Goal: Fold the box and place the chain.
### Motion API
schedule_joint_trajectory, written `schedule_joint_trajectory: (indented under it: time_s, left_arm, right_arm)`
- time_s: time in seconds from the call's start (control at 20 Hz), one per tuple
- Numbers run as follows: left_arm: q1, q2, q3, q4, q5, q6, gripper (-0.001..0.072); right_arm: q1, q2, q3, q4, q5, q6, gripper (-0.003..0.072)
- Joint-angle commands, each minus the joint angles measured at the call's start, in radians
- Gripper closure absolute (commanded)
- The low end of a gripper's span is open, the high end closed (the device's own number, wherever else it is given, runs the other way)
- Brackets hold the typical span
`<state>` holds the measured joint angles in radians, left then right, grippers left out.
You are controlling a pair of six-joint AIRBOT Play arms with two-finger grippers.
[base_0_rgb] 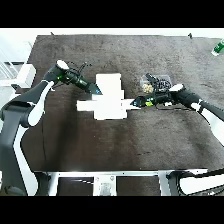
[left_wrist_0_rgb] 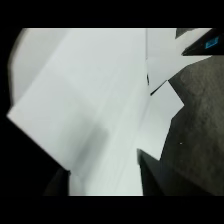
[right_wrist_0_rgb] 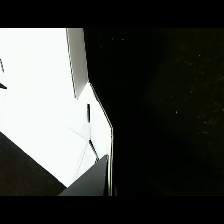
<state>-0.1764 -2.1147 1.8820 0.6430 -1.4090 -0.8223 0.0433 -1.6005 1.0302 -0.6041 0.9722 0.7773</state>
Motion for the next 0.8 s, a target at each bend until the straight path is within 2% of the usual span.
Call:
schedule_joint_trajectory:
  time_s: [0.0,0.25,0.3,0.35,0.55,0.6,0.65,0.7,0.75]
  left_arm:
    - [0.0,-0.001,0.0,-0.002,-0.026,0.0,0.0237]
    - [0.0,-0.001,0.0,-0.042,-0.016,0.012,0.0241]
    - [0.0,-0.001,0.0,-0.042,-0.012,0.012,0.0448]
    - [0.0,-0.001,0.0,-0.042,-0.005,0.014,0.0572]
    - [0.0,-0.001,0.0,-0.045,-0.001,0.046,0.0609]
    - [0.0,-0.001,0.0,-0.045,-0.001,0.05,0.0685]
    - [0.0,-0.001,0.0,-0.045,-0.003,0.061,0.0685]
    - [0.0,-0.001,0.0,-0.045,-0.006,0.076,0.0686]
    - [0.0,-0.001,0.0,-0.045,-0.008,0.097,0.0686]
  right_arm:
    - [0.001,0.0,0.001,0.001,0.0,0.0,0.0674]
    - [0.001,0.0,0.001,0.0,0.0,0.0,0.0674]
    - [0.001,0.0,0.001,0.0,0.0,0.0,0.0674]
    - [0.001,0.0,0.001,0.001,0.0,0.0,0.0673]
    - [0.001,0.0,0.001,0.001,0.0,0.0,0.0673]
    - [0.001,0.0,0.001,0.001,0.0,0.0,0.0673]
    - [0.001,0.0,0.001,0.001,0.0,0.0,0.0673]
    - [0.0,0.0,0.001,0.001,0.0,0.0,0.0615]
    - [-0.002,0.0,0.001,0.001,0.0,0.0,0.0513]
